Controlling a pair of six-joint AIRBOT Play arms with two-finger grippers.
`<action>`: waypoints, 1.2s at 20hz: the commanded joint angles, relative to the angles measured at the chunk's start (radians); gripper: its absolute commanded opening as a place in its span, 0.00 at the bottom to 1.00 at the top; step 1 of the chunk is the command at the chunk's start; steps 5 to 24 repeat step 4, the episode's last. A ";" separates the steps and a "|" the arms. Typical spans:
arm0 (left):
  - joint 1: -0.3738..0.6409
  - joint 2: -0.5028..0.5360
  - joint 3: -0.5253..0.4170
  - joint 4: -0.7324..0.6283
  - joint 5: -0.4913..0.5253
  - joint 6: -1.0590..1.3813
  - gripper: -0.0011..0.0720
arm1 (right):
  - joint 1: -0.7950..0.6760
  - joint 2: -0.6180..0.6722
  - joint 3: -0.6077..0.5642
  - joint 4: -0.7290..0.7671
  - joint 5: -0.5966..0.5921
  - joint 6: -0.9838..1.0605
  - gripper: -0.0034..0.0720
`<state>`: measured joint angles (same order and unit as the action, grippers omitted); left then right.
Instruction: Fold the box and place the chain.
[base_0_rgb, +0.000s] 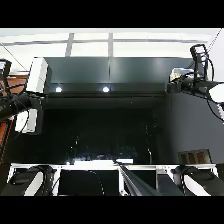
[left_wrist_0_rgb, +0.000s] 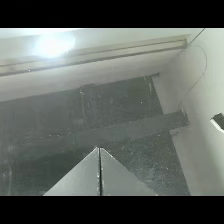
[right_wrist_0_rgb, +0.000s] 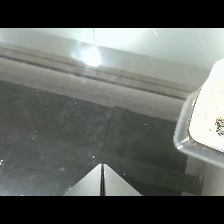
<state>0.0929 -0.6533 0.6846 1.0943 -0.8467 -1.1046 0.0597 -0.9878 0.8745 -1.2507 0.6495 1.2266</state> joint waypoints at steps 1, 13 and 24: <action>0.000 0.001 0.000 0.000 0.001 0.001 0.05 | 0.000 -0.001 0.000 0.000 0.000 0.000 0.07; 0.000 0.000 0.000 0.000 0.001 0.001 0.05 | 0.000 -0.001 0.000 0.000 0.000 0.000 0.07; 0.000 0.000 0.000 0.000 0.001 0.001 0.05 | 0.000 -0.001 0.000 0.000 0.000 0.000 0.07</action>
